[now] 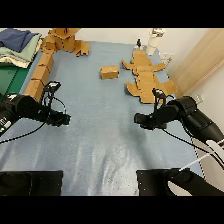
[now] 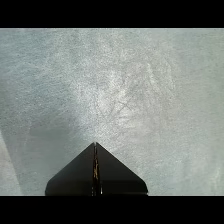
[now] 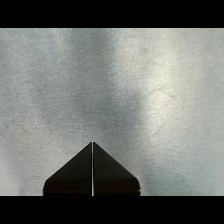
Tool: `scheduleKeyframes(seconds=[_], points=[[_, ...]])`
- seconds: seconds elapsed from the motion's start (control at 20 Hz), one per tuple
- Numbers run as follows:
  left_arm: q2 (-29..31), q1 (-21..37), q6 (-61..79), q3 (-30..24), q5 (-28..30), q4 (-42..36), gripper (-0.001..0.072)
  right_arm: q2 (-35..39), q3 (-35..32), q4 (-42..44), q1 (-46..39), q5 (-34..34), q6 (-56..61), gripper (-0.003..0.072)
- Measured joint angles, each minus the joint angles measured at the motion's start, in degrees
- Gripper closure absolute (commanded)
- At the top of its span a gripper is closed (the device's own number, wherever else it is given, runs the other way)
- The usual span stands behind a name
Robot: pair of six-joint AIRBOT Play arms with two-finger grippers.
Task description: Fold the box.
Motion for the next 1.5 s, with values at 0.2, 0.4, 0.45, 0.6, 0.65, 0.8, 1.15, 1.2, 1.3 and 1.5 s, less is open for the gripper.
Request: scheduleKeyframes(seconds=[0.2, 0.4, 0.45, 0.6, 0.65, 0.8, 1.15, 1.2, 1.3, 1.5], points=[[0.0, 0.0, 0.0, 0.0, 0.0, 0.0, 0.0698, 0.0, 0.0, 0.0, 0.0, 0.1, 0.0, 0.0558], [0.0, 0.0, 0.0, 0.0, 0.0, 0.0, 0.0698, -0.4, 1.2, -2.2, -2.5, 0.1, -2.8, 0.0237], [0.0, 0.0, 0.0, 0.0, 0.0, 0.0, 0.0698, -1.0, 2.1, -3.8, -4.5, 0.1, -3.9, 0.0236], [0.0, 0.0, 0.0, 0.0, 0.1, -0.1, 0.0698, -4.5, 6.7, -8.3, -14.6, 0.5, -9.9, 0.023], [0.0, 0.0, 0.0, 0.0, 0.4, -0.1, 0.0698, -6.6, 8.9, -8.9, -19.2, 1.3, -13.3, 0.023], [0.0, 0.0, 0.0, 0.0, 2.8, -0.1, 0.0698, -15.0, 17.2, -6.5, -32.8, 5.2, -23.6, 0.023], [0.0, 0.0, 0.0, 0.0, 8.5, -2.4, 0.0698, -38.1, 37.0, 14.5, -49.2, 14.6, -43.6, 0.023], [0.0, 0.0, 0.0, 0.0, 8.7, -2.8, 0.0698, -40.6, 39.2, 16.3, -49.6, 15.3, -45.4, 0.023], [0.0, 0.0, 0.0, 0.0, 9.1, -3.9, 0.0698, -45.4, 43.3, 19.5, -49.6, 16.2, -48.3, 0.0236], [0.0, 0.0, 0.0, 0.0, 9.4, -5.6, 0.0698, -51.2, 48.3, 22.5, -47.5, 16.7, -52.0, 0.0254]])
